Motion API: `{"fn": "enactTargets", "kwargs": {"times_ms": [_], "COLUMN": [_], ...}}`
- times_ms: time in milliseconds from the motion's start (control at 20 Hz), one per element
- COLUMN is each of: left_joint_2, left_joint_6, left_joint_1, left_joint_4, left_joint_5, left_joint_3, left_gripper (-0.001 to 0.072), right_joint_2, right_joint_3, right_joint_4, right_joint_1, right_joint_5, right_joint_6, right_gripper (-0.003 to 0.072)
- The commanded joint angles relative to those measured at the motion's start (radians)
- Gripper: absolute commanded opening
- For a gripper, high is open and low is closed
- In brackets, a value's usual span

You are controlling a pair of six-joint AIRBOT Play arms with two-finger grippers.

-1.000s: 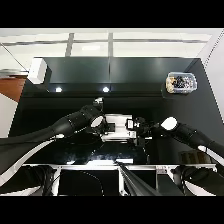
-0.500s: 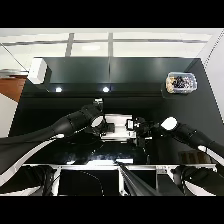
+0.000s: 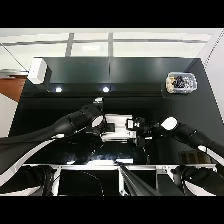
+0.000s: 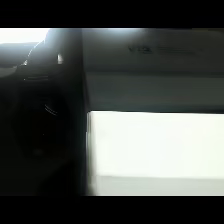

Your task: Fold the box and place the chain.

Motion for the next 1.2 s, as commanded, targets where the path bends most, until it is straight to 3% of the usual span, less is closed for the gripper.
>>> {"fn": "enactTargets", "kwargs": {"times_ms": [0, 1150], "left_joint_2": [-0.002, -0.002], "left_joint_6": [-0.010, -0.008], "left_joint_1": [0.001, 0.001], "left_joint_4": [-0.003, -0.009], "left_joint_5": [0.009, 0.034], "left_joint_3": [0.000, 0.000], "left_gripper": [0.0028, 0.0031], "right_joint_2": [-0.001, -0.001], "right_joint_3": [0.000, 0.000], "right_joint_4": [0.000, 0.000], "right_joint_1": [0.001, 0.001], "right_joint_5": [0.001, 0.009], "right_joint_6": [0.000, 0.000], "right_gripper": [0.0529, 0.0531]}}
